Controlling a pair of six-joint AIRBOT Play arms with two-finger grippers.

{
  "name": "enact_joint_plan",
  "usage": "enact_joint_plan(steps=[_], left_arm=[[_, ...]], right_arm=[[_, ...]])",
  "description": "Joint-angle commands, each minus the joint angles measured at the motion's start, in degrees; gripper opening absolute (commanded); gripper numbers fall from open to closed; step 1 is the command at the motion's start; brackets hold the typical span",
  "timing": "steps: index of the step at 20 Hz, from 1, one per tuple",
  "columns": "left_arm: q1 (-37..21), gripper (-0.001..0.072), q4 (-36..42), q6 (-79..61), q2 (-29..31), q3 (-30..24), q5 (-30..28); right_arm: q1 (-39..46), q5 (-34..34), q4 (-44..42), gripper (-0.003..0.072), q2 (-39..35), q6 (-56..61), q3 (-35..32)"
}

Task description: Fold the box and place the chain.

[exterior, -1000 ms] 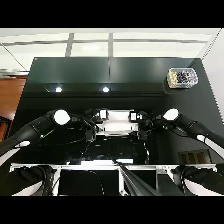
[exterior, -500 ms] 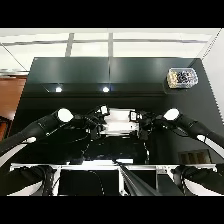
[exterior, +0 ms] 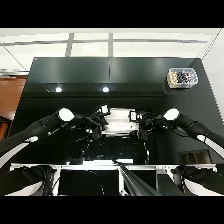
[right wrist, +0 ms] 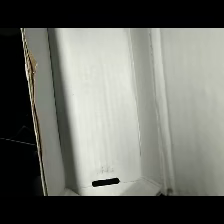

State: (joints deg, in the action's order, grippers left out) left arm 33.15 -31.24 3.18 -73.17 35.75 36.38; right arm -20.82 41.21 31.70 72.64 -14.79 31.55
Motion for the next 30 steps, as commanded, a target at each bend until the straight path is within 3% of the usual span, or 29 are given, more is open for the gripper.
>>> enact_joint_plan(steps=[1,2,3,4,5,7,8,9,10,11,14,17,21,24,26,28,30], left_arm=[[0.87,0.0253,0.2,-0.22,-0.33,0.02,-0.72],[1.33,0.0343,0.22,-0.22,-0.35,0.02,-0.98],[1.88,0.0383,0.2,-0.2,-0.35,0.02,-1.62],[2.27,0.0327,0.17,-0.22,-0.35,0.02,-2.08],[2.43,0.0221,0.22,-0.22,-0.35,0.02,-2.43],[2.4,0.0305,0.22,0.0,-0.33,0.02,-3.08],[2.4,0.0217,0.2,0.0,-0.33,0.02,-3.15],[2.4,0.0216,0.22,0.0,-0.33,0.02,-3.21],[2.4,0.0313,0.22,0.0,-0.31,0.02,-3.19],[2.19,0.0312,0.17,0.02,-0.2,0.02,-3.04],[0.24,0.0031,0.13,0.5,2.23,0.02,-1.46],[-5.75,0.0027,-6.36,15.37,9.31,0.02,2.69],[-18.88,0.0026,-27.3,39.56,19.61,0.0,12.48],[-30.03,0.0026,-33.46,73.09,20.0,-0.07,18.27],[-35.71,0.0028,-31.08,83.38,16.83,-1.07,24.87],[-37.18,0.0029,-24.87,80.63,12.33,-3.15,29.57],[-35.76,0.0028,-15.96,72.52,7.32,-4.83,30.21]], right_arm=[[0.0,0.07,0.0,0.0229,0.02,0.0,0.0],[0.0,0.07,0.0,0.0229,0.02,0.0,0.0],[0.0,0.04,0.0,0.0229,0.02,0.0,0.0],[0.0,0.07,0.0,0.0229,0.02,0.0,0.0],[0.0,0.04,0.0,0.0229,0.02,0.0,0.0],[0.0,0.04,0.0,0.0228,0.02,0.0,0.0],[0.0,0.07,0.0,0.0229,0.02,0.0,0.0],[0.0,0.04,0.0,0.0229,0.02,0.0,0.0],[0.0,0.04,0.0,0.0228,0.02,0.0,0.0],[0.0,0.04,0.0,0.0229,0.02,0.0,0.0],[0.0,0.07,0.0,0.0229,0.02,0.0,0.0],[0.0,0.04,0.0,0.0229,0.02,0.0,0.0],[0.0,0.07,0.0,0.0229,0.02,0.0,0.0],[0.0,0.04,0.0,0.0229,0.02,0.0,0.0],[0.0,0.04,0.0,0.0229,0.02,0.0,0.0],[0.0,0.04,0.0,0.0229,0.02,0.0,0.0],[0.0,0.04,-0.02,0.0229,0.02,0.0,0.0]])
